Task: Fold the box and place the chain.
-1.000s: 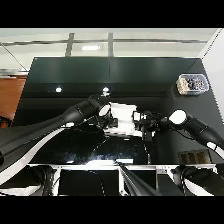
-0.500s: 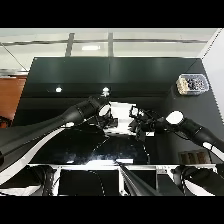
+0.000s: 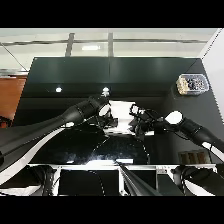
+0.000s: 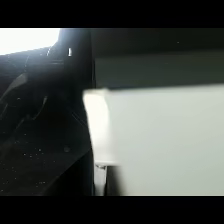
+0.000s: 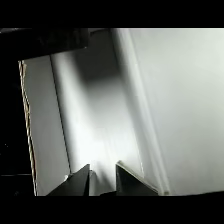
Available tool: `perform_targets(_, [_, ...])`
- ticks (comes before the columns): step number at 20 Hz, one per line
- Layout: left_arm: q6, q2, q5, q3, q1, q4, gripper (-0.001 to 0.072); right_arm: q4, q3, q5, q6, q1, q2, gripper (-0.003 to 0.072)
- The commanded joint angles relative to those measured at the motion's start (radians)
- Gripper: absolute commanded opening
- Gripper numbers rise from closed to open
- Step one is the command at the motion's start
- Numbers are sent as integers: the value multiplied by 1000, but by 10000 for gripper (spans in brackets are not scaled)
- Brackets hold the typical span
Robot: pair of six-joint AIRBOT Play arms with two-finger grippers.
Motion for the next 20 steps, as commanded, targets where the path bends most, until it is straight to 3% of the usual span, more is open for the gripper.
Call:
perform_targets(1, [1, 1, -3, 0, 1, 0, 27, -13, 0, 11, 33, 1, -1, 202])
perform_targets(2, [1, 1, -6, 0, 1, 0, 27, -13, 0, 13, 34, 1, -1, 298])
perform_targets(3, [1, 1, -6, 0, 1, 0, 27, -15, 0, 12, 35, 0, -1, 303])
perform_targets(4, [1, 1, -5, 0, 1, 0, 27, -26, 0, 12, 35, 0, 0, 117])
perform_targets(5, [1, 1, -5, 0, 1, 0, 27, -39, 0, 12, 45, 0, 4, 13])
perform_targets(7, [1, 1, -5, 0, 1, 0, 27, -98, 8, 14, 200, -11, 30, 15])
perform_targets(9, [1, 1, -5, 0, 1, 0, 27, -272, 42, 88, 578, -67, 97, 15])
perform_targets(12, [1, 1, -6, 0, 1, 0, 27, -543, 70, 272, 1047, -247, 216, 15])
perform_targets(14, [1, 1, -6, 0, 1, 0, 27, -643, 60, 294, 1250, -403, 271, 15])
perform_targets(17, [1, 1, -5, 0, 1, 0, 27, -591, 15, 278, 1377, -589, 251, 15])
perform_targets(20, [1, 1, -5, 0, 1, 0, 27, -539, -22, 332, 1336, -636, 175, 15])
